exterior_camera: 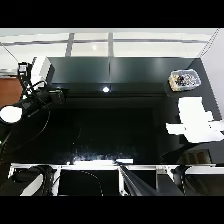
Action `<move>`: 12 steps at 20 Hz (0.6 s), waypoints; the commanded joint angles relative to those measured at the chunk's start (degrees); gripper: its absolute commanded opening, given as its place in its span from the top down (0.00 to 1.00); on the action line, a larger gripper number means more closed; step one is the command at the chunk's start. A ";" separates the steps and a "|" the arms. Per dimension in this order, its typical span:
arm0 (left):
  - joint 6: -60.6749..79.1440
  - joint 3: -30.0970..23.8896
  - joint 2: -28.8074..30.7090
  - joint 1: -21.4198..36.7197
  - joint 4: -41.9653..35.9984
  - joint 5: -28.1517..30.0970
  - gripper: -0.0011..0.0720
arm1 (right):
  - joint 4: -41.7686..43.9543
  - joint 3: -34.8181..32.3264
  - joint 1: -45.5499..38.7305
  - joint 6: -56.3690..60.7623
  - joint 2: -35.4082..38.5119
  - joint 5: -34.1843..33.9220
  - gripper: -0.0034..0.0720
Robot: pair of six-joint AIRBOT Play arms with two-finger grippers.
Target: Fold the box and place the chain.
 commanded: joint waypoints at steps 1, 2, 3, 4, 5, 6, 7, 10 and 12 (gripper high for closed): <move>-0.07 0.07 -0.04 0.02 0.00 -0.04 0.02 | -1.68 0.13 2.89 -1.97 -2.14 -0.33 0.22; -0.07 0.07 -0.04 0.02 0.00 -0.04 0.02 | -2.49 0.13 3.58 -1.92 -2.56 -0.35 0.22; -0.07 0.07 -0.07 0.02 0.00 -0.02 0.02 | -3.91 0.13 4.20 -1.44 -2.71 -0.31 0.32; -0.04 0.07 -0.07 0.02 0.02 -0.02 0.02 | -5.27 0.13 4.74 -0.59 -2.71 -0.15 0.42; -0.04 0.07 -0.07 0.04 0.02 -0.02 0.02 | -6.03 0.13 5.27 -0.28 -2.71 0.83 0.65; -0.04 0.07 -0.04 0.02 0.02 -0.02 0.02 | -6.03 0.13 5.60 -0.26 -2.71 1.70 0.72; -0.07 0.07 -0.04 0.02 0.02 -0.13 0.02 | -5.75 0.13 5.92 -0.28 -2.64 2.99 0.87; -0.07 0.07 -0.04 0.02 0.02 -0.28 0.02 | -4.09 0.13 6.03 -0.17 -1.79 6.38 0.94; -0.04 0.07 -0.04 0.02 0.02 -0.22 0.02 | -1.01 0.11 6.03 1.14 -0.17 6.84 0.95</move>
